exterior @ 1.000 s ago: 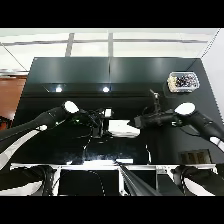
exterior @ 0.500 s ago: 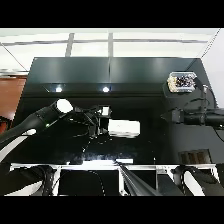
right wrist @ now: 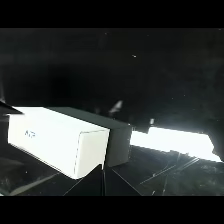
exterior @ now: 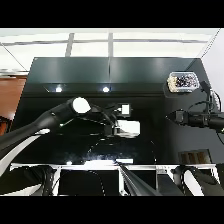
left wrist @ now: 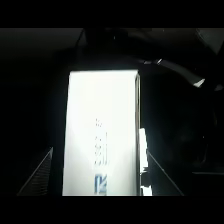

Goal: Fold the box and place the chain.

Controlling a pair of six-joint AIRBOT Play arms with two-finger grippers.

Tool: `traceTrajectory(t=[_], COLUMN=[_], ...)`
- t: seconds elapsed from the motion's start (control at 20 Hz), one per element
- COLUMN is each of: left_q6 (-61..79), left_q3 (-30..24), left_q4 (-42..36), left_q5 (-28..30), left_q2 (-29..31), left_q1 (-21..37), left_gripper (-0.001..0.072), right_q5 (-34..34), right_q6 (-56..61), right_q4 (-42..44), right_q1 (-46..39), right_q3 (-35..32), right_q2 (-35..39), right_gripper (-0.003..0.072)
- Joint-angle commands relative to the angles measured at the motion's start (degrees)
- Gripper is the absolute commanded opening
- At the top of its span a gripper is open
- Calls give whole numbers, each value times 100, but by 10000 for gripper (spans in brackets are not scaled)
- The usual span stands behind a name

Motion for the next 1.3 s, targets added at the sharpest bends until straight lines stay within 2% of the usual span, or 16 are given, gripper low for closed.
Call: traceTrajectory(t=[0.0, 0.2, 0.45, 1.25], left_q6=[-420, -914, -916, -1128], left_q3=[457, 535, 535, 675], left_q4=[22, 107, 599, 686], left_q5=[52, 24, -245, -208], left_q2=[-522, -647, -649, -640], left_q1=[-306, -308, -308, -304], left_gripper=[709, 706, 706, 706], right_q5=[-15, -13, -17, -15], right_q6=[7, 4, 7, 7], right_q4=[-20, -20, -20, -20], right_q1=[-15, -15, -15, -15], right_q3=[-9, -9, -9, -9], right_q2=[7, 7, 7, 7], right_gripper=[15, 15, 15, 15])
